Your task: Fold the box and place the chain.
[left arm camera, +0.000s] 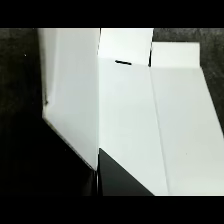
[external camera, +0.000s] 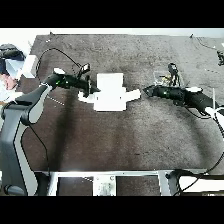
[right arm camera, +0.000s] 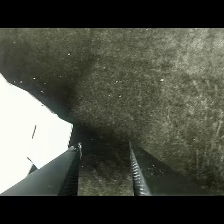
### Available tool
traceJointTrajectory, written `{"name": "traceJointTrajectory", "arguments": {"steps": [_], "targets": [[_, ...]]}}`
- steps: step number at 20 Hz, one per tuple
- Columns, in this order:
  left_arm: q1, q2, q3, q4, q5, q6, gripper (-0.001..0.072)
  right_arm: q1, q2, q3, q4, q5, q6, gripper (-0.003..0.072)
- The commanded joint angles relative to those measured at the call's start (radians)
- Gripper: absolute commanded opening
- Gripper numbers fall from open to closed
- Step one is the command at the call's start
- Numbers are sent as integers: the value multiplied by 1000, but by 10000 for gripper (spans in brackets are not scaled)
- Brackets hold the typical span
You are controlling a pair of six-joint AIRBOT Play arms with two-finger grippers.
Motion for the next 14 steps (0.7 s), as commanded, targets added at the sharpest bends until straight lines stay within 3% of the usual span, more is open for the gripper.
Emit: {"name": "traceJointTrajectory", "arguments": {"steps": [1,6,11,12,13,14], "targets": [[1,-1,-27,40,48,26,9,0,0,0,0,-4,-70,366],[1,0,-31,35,71,26,12,1,0,1,6,12,-233,366],[1,0,-31,35,69,22,13,11,0,2,158,248,-541,367],[1,0,-31,35,70,22,13,28,0,1,156,255,-579,424],[1,0,-31,35,70,22,13,50,0,1,142,248,-605,695],[1,0,-31,35,70,22,13,80,0,1,106,238,-643,707]]}}
